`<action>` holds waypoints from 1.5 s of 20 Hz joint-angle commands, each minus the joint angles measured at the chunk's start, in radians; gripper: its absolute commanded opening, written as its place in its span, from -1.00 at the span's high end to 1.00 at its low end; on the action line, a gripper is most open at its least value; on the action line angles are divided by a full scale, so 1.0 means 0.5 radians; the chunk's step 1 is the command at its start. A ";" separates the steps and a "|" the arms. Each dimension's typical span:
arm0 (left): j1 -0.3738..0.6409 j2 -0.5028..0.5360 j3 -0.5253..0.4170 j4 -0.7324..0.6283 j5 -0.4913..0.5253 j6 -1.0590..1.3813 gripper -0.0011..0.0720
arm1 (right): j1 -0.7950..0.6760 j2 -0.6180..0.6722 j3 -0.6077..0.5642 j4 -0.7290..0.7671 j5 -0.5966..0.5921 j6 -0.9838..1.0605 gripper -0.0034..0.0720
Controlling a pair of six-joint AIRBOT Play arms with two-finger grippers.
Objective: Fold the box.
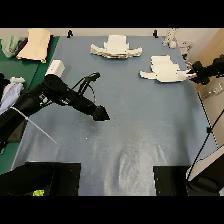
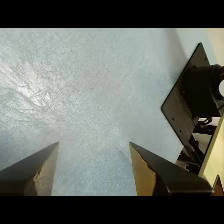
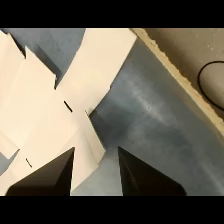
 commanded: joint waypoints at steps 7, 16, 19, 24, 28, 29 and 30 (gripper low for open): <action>-0.001 -0.001 0.000 0.001 0.000 0.000 -0.92 | 0.059 -0.280 0.365 0.180 -0.340 -0.063 0.82; -0.001 -0.001 0.000 0.001 0.000 0.000 -0.92 | 0.168 0.185 0.003 0.187 -0.690 -0.365 0.92; -0.001 -0.001 0.000 0.001 0.000 0.000 -0.92 | 0.240 0.598 -0.575 0.176 -0.472 -0.369 0.92; -0.001 -0.001 0.000 0.001 0.000 0.000 -0.92 | 0.355 1.462 -1.786 0.187 -0.235 -0.361 0.92; -0.001 -0.001 0.000 0.001 0.001 0.000 -0.92 | 0.478 2.225 -2.481 0.194 -0.312 -0.181 0.92; -0.001 -0.001 0.000 0.001 0.000 0.000 -0.92 | 0.500 2.412 -2.603 0.192 -0.359 -0.115 0.92; -0.001 -0.001 0.000 0.001 0.000 0.000 -0.92 | 0.506 2.563 -2.696 0.190 -0.407 -0.061 0.91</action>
